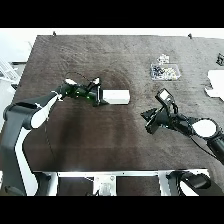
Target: Fold the box and place the chain.
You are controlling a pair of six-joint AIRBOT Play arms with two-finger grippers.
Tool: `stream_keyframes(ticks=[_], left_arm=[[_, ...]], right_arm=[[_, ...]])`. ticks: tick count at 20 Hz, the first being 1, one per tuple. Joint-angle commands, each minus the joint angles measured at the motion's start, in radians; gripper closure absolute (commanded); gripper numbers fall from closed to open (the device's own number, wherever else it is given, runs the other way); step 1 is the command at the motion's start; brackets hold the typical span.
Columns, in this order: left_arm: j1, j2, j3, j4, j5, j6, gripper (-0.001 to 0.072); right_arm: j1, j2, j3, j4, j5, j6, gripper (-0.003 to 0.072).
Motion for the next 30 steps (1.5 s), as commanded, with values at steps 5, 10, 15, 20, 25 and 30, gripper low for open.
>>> stream_keyframes(ticks=[5,10,15,20,25,30], left_arm=[[0.000,0.001,0.000,-0.008,-0.008,-0.013,0.0543],[0.017,0.055,0.002,-0.001,0.045,-0.140,0.0693],[0.124,0.211,0.000,0.091,0.120,-0.358,0.0694],[0.279,0.407,-0.050,0.204,0.295,-0.588,0.0697],[0.431,0.631,-0.256,0.205,0.567,-0.604,0.0696],[0.598,0.639,-0.359,0.205,0.595,-0.709,0.0693]], right_arm=[[0.000,0.005,-0.008,-0.001,-0.002,0.005,0.0677],[0.000,0.005,-0.008,-0.002,-0.002,0.004,0.0677],[0.000,0.004,-0.016,-0.025,-0.002,0.004,0.0677],[0.000,0.004,-0.024,-0.026,-0.016,0.005,0.0677],[0.000,0.004,-0.024,-0.024,-0.063,0.005,0.0677],[0.000,0.004,-0.024,-0.024,-0.070,0.005,0.0676]])
